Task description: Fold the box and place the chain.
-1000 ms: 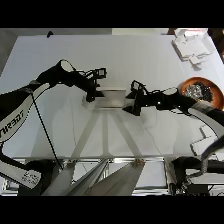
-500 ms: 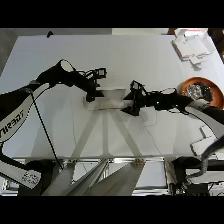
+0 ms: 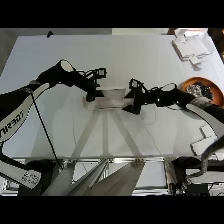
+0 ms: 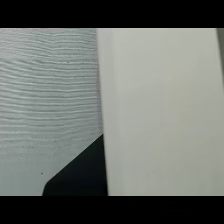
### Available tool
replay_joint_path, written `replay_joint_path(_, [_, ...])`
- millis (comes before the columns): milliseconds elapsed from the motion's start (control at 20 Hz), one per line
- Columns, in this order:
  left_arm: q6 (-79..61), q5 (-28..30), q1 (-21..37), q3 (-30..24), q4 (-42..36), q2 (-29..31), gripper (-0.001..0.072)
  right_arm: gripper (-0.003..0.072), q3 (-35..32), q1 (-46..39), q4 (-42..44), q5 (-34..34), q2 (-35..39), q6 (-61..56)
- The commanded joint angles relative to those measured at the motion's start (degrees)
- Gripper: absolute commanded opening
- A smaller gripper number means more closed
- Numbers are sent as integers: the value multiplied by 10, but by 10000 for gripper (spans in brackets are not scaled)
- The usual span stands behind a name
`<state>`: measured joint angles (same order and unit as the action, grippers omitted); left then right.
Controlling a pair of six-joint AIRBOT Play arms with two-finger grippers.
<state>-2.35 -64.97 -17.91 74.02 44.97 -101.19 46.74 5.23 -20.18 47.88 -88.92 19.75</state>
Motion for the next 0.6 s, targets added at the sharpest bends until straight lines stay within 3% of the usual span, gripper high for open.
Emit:
replay_joint_path(0, [0,0,0,0,0,0,16,688,14,0,-20,-10,0,13])
replay_joint_path(550, [0,0,0,0,0,0,16,688,37,0,-55,-5,0,-48])
